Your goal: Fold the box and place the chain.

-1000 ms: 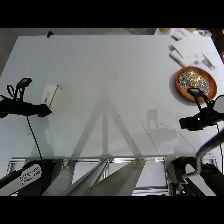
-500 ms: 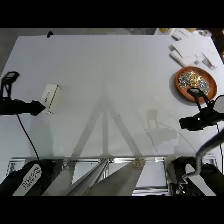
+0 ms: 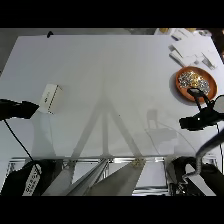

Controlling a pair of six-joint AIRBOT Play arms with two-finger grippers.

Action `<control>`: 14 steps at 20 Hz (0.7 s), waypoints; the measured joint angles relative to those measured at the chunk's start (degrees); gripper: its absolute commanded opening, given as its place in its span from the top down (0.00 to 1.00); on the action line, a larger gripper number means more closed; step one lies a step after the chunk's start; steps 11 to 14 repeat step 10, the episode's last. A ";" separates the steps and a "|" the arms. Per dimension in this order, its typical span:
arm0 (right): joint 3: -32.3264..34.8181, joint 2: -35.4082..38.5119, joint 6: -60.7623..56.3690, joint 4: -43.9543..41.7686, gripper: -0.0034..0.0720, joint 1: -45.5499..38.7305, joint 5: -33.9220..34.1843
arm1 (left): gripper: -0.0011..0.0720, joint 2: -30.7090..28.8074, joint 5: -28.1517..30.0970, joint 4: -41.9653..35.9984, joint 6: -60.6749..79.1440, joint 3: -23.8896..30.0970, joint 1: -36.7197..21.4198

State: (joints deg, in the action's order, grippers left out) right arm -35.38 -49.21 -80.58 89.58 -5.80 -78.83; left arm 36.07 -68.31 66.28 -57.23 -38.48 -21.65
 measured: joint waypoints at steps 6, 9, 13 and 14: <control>0.00 0.00 0.02 0.00 0.91 0.00 -0.02 | 0.04 -0.70 0.09 0.00 -1.07 0.00 0.00; 0.00 0.00 0.00 -0.02 0.91 0.00 0.00 | 0.04 -0.79 0.35 0.00 -1.27 0.00 0.00; 0.00 0.00 0.02 -0.02 0.91 0.00 0.00 | 0.04 -0.76 0.48 -0.02 -1.27 0.00 0.00; 0.00 0.00 0.02 -0.02 0.91 0.00 0.00 | 0.04 -0.76 0.48 -0.02 -1.27 0.00 0.00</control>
